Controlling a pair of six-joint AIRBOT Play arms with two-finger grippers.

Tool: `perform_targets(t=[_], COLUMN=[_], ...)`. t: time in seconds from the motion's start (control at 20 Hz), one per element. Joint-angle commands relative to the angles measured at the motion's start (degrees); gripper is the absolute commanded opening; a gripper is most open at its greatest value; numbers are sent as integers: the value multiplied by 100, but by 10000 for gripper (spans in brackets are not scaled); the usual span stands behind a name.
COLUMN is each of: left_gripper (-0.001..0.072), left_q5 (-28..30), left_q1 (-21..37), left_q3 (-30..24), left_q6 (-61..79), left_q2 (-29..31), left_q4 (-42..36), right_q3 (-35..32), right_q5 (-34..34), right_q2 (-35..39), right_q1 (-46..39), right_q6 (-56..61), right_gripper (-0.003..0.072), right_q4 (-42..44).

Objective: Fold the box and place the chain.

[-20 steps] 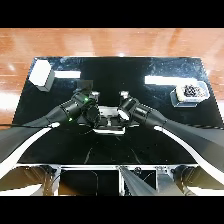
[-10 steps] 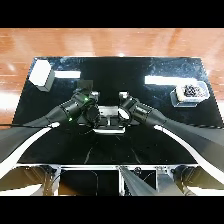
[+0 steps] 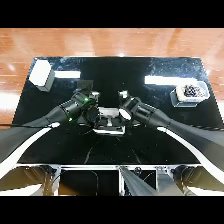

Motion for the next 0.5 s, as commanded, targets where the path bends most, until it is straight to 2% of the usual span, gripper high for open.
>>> perform_targets(t=[0.0,0.15,0.3,0.45], left_gripper=[20,20,20,20], left_q5=[28,55,96,109], left_q1=[0,0,0,0], left_q3=[4,4,4,4], left_q6=[-20,-20,-20,-20], left_q2=[-2,-2,-2,-2], left_q4=[-4,-26,-24,-26], right_q3=[2,-13,-72,-411], right_q5=[514,1091,1733,1834], right_q2=[575,1360,2070,2662], right_q1=[24,39,-28,-645], right_q6=[-404,-671,-715,-715], right_gripper=[518,518,518,518], right_q4=[-225,-444,-1228,-1665])
